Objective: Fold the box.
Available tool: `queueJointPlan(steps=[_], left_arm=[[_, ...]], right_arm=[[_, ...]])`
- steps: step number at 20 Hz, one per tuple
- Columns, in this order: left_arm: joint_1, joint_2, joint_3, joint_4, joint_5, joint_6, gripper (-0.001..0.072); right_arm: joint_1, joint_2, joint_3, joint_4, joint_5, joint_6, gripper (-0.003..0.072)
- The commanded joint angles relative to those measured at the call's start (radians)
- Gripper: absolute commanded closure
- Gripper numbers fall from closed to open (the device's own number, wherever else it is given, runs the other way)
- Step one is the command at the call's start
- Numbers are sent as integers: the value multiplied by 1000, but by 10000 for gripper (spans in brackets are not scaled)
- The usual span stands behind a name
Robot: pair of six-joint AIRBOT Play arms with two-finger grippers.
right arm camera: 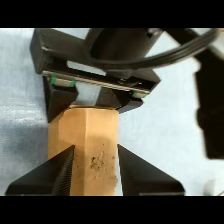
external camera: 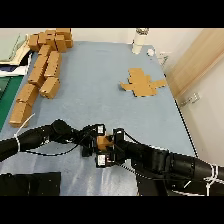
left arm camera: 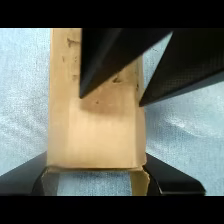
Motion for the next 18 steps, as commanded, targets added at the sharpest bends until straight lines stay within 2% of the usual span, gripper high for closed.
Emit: queueJointPlan(steps=[1, 7, 9, 12, 14, 16, 18], left_arm=[[0, 0, 1, 1, -1, 1, 182], [0, 0, 1, 0, -1, 1, 182], [0, 0, 1, 1, -1, 1, 181], [0, 0, 1, 1, -1, 1, 181], [0, 0, 1, 1, -1, 1, 182], [0, 0, 1, 1, -1, 1, 181], [0, 0, 1, 0, -1, 1, 182]], right_arm=[[0, 5, 16, -17, -11, 0, 286], [-3, 1, 23, -24, -17, 0, 286], [-3, -2, 23, -24, -29, 0, 363], [-3, -2, 22, -23, -30, 1, 365], [-3, -2, 22, -3, -33, 1, 407], [-2, -2, 22, 36, -40, 0, 407], [-2, -2, 22, 56, -53, 0, 529]])
